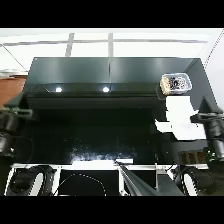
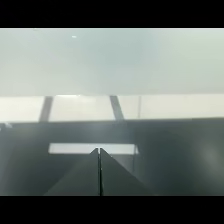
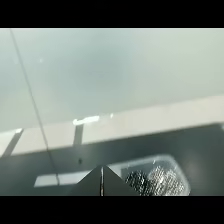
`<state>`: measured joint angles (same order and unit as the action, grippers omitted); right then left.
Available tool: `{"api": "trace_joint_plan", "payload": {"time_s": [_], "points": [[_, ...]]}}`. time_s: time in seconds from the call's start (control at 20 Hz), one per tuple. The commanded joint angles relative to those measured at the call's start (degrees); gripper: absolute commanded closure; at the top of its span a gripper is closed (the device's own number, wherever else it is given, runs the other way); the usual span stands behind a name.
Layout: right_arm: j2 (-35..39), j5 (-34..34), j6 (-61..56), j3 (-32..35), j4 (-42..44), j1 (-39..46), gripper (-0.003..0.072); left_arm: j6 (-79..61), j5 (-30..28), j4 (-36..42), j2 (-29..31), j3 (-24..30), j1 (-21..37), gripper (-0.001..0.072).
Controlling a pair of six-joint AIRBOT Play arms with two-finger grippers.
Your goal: Fold the box and place the chain.
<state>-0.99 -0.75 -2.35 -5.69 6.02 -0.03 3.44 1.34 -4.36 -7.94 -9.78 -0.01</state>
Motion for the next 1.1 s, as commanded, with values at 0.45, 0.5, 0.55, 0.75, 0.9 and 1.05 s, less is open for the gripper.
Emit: {"api": "trace_joint_plan", "payload": {"time_s": [0.45, 0.5, 0.55, 0.75, 0.9, 1.05], "points": [[-56.22, -6.12, 20.94, -39.74, 12.94, -0.15, 0.0663, 57.16, 40.98, -60.74, -66.64, -54.97, 1.22, 0.0679], [-59.17, -9.14, 25.64, -41.05, 18.53, -0.61, 0.0663, 63.45, 44.78, -69.13, -68.61, -57.00, 1.97, 0.0679], [-61.70, -14.78, 34.21, -42.32, 26.43, -1.55, 0.0663, 66.47, 47.50, -73.59, -69.51, -57.90, 3.02, 0.0679], [-67.65, -45.20, 75.34, -47.10, 53.83, -2.38, 0.0663, 66.62, 53.22, -73.00, -68.63, -57.99, 7.23, 0.0679], [-66.23, -60.59, 75.45, -47.15, 53.05, 0.76, 0.0665, 66.51, 60.04, -72.74, -67.08, -57.99, 8.44, 0.0678], [-61.64, -66.01, 75.19, -47.12, 54.55, 6.82, 0.0665, 67.10, 68.04, -73.11, -64.74, -57.96, 10.67, 0.0555]]}}
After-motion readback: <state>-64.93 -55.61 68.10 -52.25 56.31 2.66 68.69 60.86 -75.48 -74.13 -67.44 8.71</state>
